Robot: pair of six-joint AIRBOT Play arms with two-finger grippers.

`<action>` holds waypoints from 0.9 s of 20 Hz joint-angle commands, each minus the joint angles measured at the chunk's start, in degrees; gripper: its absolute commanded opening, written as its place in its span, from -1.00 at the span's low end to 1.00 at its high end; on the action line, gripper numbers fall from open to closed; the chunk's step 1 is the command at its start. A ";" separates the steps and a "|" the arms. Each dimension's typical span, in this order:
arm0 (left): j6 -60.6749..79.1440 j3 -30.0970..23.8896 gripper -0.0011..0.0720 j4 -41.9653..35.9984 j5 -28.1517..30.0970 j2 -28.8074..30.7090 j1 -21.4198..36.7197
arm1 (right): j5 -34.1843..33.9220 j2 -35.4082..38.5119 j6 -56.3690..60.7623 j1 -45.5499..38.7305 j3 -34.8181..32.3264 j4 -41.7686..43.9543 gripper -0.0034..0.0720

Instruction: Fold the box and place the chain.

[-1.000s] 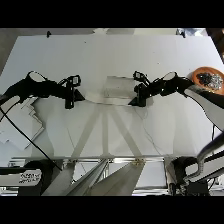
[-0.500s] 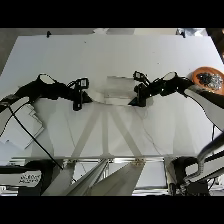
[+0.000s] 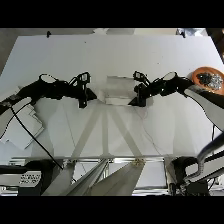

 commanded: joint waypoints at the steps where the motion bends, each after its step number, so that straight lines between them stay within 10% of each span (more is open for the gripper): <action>1: -0.24 0.00 -0.94 -4.26 2.51 0.07 -0.11 | 0.02 0.02 0.00 0.04 0.00 0.00 0.15; 10: -18.93 0.00 -0.91 -4.24 3.23 0.72 -0.11 | 0.00 0.02 0.02 0.04 0.00 0.00 0.15; 13: -30.03 0.00 0.06 -2.93 6.62 0.72 -0.11 | 0.00 0.02 0.02 0.04 0.00 0.00 0.15; 18: -33.09 0.00 0.07 -2.34 5.44 0.72 -0.11 | 0.00 0.02 0.00 0.04 0.00 0.00 0.15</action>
